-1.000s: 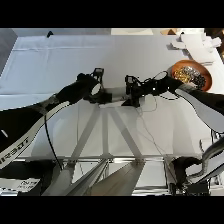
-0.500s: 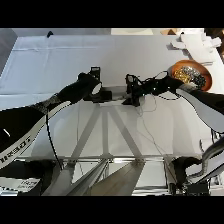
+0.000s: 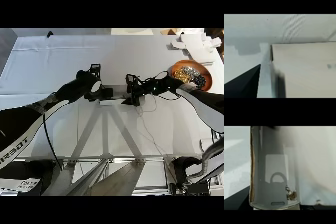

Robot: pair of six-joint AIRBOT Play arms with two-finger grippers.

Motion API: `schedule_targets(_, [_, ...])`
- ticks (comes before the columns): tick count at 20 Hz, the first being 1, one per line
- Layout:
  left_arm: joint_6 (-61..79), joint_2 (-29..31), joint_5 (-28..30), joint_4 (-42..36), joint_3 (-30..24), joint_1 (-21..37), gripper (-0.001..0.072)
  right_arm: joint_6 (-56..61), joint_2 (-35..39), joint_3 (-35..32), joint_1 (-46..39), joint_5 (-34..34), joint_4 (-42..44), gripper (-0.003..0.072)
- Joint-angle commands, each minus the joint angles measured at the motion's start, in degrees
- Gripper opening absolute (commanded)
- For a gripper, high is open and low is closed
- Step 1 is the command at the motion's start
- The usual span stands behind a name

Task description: Fold the box and place the chain.

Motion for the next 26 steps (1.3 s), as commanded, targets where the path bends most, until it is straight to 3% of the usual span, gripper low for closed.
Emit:
schedule_targets(1, [4.52,3.28,-0.07,-2.58,0.09,0.87,0.0581,-0.04,0.02,0.04,0.04,0.15,-0.07,0.0458])
schedule_targets(4, [13.42,7.61,-2.29,-8.66,0.09,2.38,0.058,-0.04,0.02,0.04,0.04,0.15,-0.07,0.0458])
schedule_targets(9, [35.82,13.25,-13.9,-20.85,0.09,6.38,0.0579,-0.04,0.02,0.04,0.04,0.15,-0.07,0.0458])
schedule_targets(12, [50.66,14.99,-19.12,-21.79,0.0,8.48,0.0578,-0.04,0.02,0.04,0.04,0.15,-0.07,0.0458])
schedule_targets(15, [64.28,16.44,-17.38,-21.75,-0.83,9.57,0.0578,-0.04,0.02,0.04,0.04,0.15,-0.07,0.0458])
schedule_targets(19, [74.84,16.22,-10.38,-24.2,-2.34,13.84,0.0578,-0.04,0.02,0.04,0.04,0.15,-0.07,0.0458])
schedule_targets(22, [84.89,14.93,-4.92,-35.21,-5.01,21.79,0.0579,-0.04,0.02,0.04,0.04,0.15,-0.07,0.0458])
schedule_targets(26, [114.84,12.92,-3.8,-45.16,-9.38,30.16,0.0589,-0.04,0.02,0.04,0.04,0.15,-0.07,0.0458])
